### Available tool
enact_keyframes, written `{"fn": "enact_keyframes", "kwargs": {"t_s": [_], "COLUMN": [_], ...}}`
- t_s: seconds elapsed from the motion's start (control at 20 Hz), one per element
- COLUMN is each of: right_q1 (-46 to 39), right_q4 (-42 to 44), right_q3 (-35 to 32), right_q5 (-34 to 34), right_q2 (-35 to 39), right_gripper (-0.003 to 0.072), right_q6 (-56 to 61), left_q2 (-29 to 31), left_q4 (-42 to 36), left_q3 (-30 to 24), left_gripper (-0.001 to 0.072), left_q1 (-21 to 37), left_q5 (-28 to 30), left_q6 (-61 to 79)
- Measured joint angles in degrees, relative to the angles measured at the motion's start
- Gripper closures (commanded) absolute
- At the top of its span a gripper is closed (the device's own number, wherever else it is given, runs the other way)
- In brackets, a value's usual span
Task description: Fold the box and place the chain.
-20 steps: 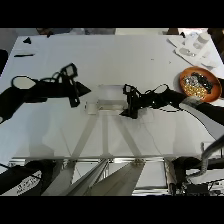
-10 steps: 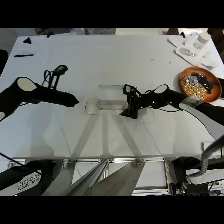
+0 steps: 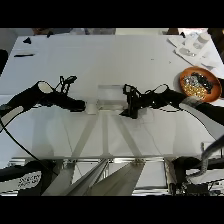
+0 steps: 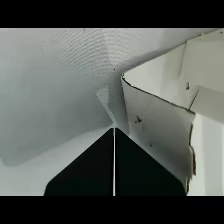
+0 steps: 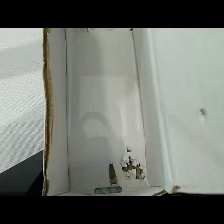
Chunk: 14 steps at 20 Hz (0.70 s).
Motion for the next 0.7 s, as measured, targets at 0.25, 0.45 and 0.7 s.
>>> {"fn": "enact_keyframes", "kwargs": {"t_s": [0.25, 0.45, 0.7], "right_q1": [0.0, 0.0, 0.0], "right_q4": [0.0, 0.0, 0.0], "right_q3": [0.0, 0.0, 0.0], "right_q5": [0.0, 0.0, 0.0], "right_q2": [0.0, 0.0, 0.0], "right_gripper": [0.0289, 0.0289, 0.0289], "right_q6": [0.0, 0.0, 0.0], "left_q2": [-1.2, -1.5, -1.5], "left_q4": [-5.8, -11.8, -14.9], "left_q3": [0.0, 0.0, 0.0], "left_gripper": [0.0704, 0.0702, 0.0691], "left_q1": [-0.2, -0.2, 0.0], "left_q5": [1.2, -0.1, -2.4], "left_q6": [1.4, 4.7, 6.2]}}
